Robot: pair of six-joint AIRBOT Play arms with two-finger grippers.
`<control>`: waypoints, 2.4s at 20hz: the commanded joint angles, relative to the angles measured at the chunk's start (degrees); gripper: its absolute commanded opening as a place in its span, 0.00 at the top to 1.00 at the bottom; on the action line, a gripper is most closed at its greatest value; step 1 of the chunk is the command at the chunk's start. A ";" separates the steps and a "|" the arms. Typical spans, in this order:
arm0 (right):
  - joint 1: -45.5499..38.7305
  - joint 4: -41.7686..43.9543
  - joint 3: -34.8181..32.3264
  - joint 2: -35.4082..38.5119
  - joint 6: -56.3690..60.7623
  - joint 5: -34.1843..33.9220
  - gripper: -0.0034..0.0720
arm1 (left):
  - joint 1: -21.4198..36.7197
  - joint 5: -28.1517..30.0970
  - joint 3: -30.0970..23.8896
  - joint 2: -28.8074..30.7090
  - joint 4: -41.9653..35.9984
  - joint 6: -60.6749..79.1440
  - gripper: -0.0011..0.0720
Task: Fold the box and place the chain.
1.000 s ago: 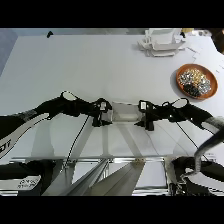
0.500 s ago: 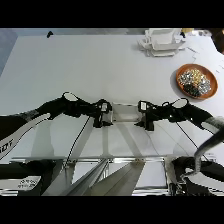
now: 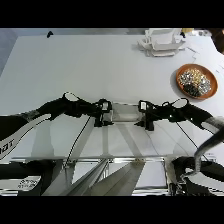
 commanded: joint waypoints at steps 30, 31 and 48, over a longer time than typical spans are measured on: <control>0.04 0.44 0.00 0.04 0.02 0.24 0.35 | -1.07 0.90 0.07 0.00 0.42 0.13 0.87; 0.02 0.39 0.00 0.04 0.02 0.61 0.35 | -1.07 0.90 0.07 0.00 0.42 0.11 0.87; 0.02 -28.04 0.00 12.72 25.64 2.51 0.04 | -1.07 0.90 0.07 0.00 0.44 0.11 0.87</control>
